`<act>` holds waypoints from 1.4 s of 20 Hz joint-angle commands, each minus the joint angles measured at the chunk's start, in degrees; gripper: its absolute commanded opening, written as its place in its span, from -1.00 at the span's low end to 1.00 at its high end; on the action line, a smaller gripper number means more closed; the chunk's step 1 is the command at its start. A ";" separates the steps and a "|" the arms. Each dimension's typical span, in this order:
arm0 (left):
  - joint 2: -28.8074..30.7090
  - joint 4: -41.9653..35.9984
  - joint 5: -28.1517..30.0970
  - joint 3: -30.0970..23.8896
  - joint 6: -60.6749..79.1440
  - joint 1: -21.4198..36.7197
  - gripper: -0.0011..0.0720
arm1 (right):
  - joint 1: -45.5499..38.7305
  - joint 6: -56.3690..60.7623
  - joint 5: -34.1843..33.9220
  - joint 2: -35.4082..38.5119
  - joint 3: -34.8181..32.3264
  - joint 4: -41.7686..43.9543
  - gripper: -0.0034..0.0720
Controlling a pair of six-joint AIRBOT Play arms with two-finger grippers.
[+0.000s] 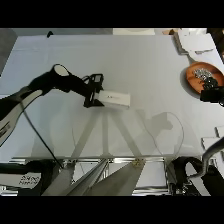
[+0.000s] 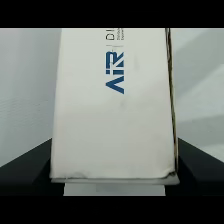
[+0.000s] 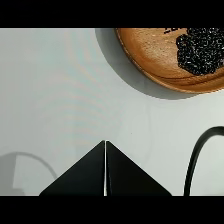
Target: Fold the box and place the chain.
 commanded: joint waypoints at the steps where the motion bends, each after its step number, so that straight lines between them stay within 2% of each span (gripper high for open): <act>1: 9.99 3.98 7.65 0.04 -7.85 0.02 -0.96 | -0.02 0.02 0.00 0.07 0.00 0.26 -0.88; 4: 17.18 10.67 17.73 0.04 -16.83 0.02 -0.96 | -0.02 0.02 0.00 0.09 0.02 0.24 -0.88; 7: 21.59 24.63 26.77 0.04 -32.41 0.13 -0.96 | -0.02 0.02 0.00 0.24 0.02 0.24 -0.88; 11: 23.30 48.30 30.05 0.04 -61.68 0.22 -0.96 | -0.02 0.02 0.00 0.24 0.02 0.24 -0.88; 13: 23.32 56.08 31.58 0.04 -75.45 1.46 -0.96 | -0.02 0.02 0.00 0.24 0.02 0.24 -0.88; 16: 23.47 57.00 34.75 0.04 -91.01 6.69 -0.96 | -0.02 0.02 0.00 0.24 0.02 0.24 -0.88; 18: 23.39 56.02 34.18 0.04 -98.12 10.73 -0.94 | -0.02 0.02 0.00 0.24 0.02 0.24 -0.88; 21: 22.67 54.27 30.45 0.02 -101.24 16.11 -0.94 | -0.02 0.02 0.02 0.24 0.02 0.24 -0.88; 25: 18.40 54.34 24.63 -0.13 -101.20 19.61 -0.94 | -0.02 0.02 0.02 0.24 0.02 0.24 -0.88; 26: 17.05 54.34 25.46 -0.63 -101.24 19.85 -0.94 | -0.02 0.02 0.02 0.24 0.02 0.24 -0.88; 28: 14.51 54.07 31.19 -2.86 -101.77 19.76 -0.96 | -0.02 0.02 0.00 0.24 0.02 0.24 -0.88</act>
